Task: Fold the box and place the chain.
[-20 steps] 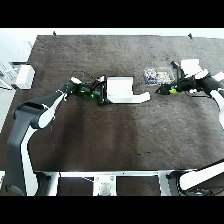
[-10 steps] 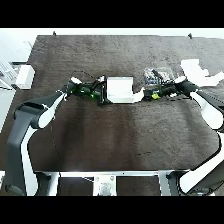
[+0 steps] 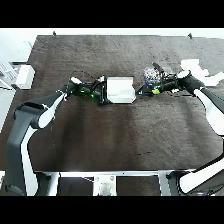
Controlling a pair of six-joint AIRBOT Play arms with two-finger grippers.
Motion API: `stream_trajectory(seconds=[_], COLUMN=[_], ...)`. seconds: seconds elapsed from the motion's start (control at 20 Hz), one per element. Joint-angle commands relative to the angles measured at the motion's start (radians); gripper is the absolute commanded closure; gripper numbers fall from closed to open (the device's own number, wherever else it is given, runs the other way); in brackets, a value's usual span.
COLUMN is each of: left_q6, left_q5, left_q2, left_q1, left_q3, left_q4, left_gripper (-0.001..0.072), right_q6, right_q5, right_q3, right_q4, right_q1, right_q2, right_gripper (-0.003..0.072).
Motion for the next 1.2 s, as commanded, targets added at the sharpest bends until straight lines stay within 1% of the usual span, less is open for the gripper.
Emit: stream_trajectory(seconds=[0.0, 0.2, 0.25, 0.3, 0.35, 0.75, 0.85, 0.95, 1.15], left_q6=[0.0, 0.0, 0.0, 0.0, 0.0, 0.0, 0.0, 0.0, 0.0], left_q5=[0.0, 0.0, 0.0, 0.0, 0.0, 0.0, 0.0, 0.0, 0.0], left_q2=[0.0, 0.0, 0.0, 0.0, 0.0, 0.0, 0.0, 0.0, 0.0], left_q1=[0.0, 0.0, 0.0, 0.0, 0.0, 0.0, 0.0, 0.0, 0.0], left_q3=[0.0, 0.0, 0.0, 0.0, 0.0, 0.0, 0.0, 0.0, 0.0], left_q4=[0.0, 0.0, 0.0, 0.0, 0.0, 0.0, 0.0, 0.0, 0.0], left_gripper=[0.0179, 0.0179, 0.0179, 0.0179, 0.0179, 0.0179, 0.0179, 0.0179, 0.0179], right_q6=[0.001, 0.001, 0.001, 0.001, 0.001, 0.021, 0.039, 0.058, 0.138], right_q5=[0.004, 0.011, 0.01, 0.011, 0.01, 0.01, 0.01, 0.006, 0.006], right_q3=[0.001, 0.001, 0.0, 0.0, 0.0, 0.002, 0.002, 0.004, 0.056], right_q4=[0.04, 0.089, 0.087, 0.086, 0.084, 0.055, 0.035, 0.018, -0.093], right_q1=[0.001, 0.003, 0.009, 0.019, 0.031, 0.065, 0.074, 0.087, 0.117], right_q2=[0.014, 0.014, 0.013, 0.013, 0.013, 0.013, 0.013, 0.013, 0.013], right_gripper=[0.0282, 0.0282, 0.0259, 0.0181, 0.0147, 0.0149, 0.0169, 0.0169, 0.0169])
